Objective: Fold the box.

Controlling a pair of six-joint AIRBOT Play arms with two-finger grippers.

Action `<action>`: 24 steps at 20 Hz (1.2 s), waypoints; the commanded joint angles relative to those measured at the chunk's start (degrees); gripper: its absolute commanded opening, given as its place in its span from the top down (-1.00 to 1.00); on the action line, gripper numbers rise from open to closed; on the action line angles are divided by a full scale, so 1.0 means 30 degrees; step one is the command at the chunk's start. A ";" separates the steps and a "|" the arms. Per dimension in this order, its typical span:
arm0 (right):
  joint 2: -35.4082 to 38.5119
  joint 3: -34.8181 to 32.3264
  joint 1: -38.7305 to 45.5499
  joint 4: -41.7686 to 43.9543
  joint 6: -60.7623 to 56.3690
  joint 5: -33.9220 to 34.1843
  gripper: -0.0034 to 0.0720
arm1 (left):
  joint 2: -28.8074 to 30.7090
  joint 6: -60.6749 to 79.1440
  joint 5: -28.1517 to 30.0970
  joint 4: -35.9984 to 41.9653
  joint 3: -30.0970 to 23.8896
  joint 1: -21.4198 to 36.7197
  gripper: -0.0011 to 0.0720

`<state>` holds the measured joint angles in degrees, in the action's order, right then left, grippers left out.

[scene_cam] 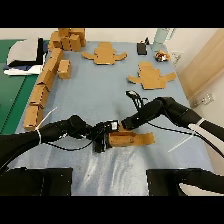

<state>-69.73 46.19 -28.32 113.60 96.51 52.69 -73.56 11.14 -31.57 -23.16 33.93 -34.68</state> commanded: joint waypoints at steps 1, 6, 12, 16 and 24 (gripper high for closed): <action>-0.0335 -0.0925 0.0036 0.0525 0.1042 -0.0117 0.90 | -0.0007 0.0000 0.0000 0.0000 0.0022 0.0007 -0.20; 0.0306 -0.0838 0.0044 -0.0146 0.1377 -0.1319 0.90 | -0.0007 0.0000 0.0007 0.0000 0.0022 0.0007 -0.20; 0.4823 0.0444 0.0044 -0.2681 0.1260 -0.0532 0.90 | -0.0007 0.0000 0.0000 0.0000 0.0022 0.0007 -0.20; 0.8772 -0.1158 0.0029 -0.3162 0.0313 0.4823 0.90 | -0.0007 0.0000 -0.0029 0.0000 0.0022 0.0007 -0.20; 1.2356 -0.7446 -0.0918 -0.4401 1.0353 0.3657 -0.68 | -0.0007 0.0000 -0.0029 0.0000 0.0022 0.0007 -0.20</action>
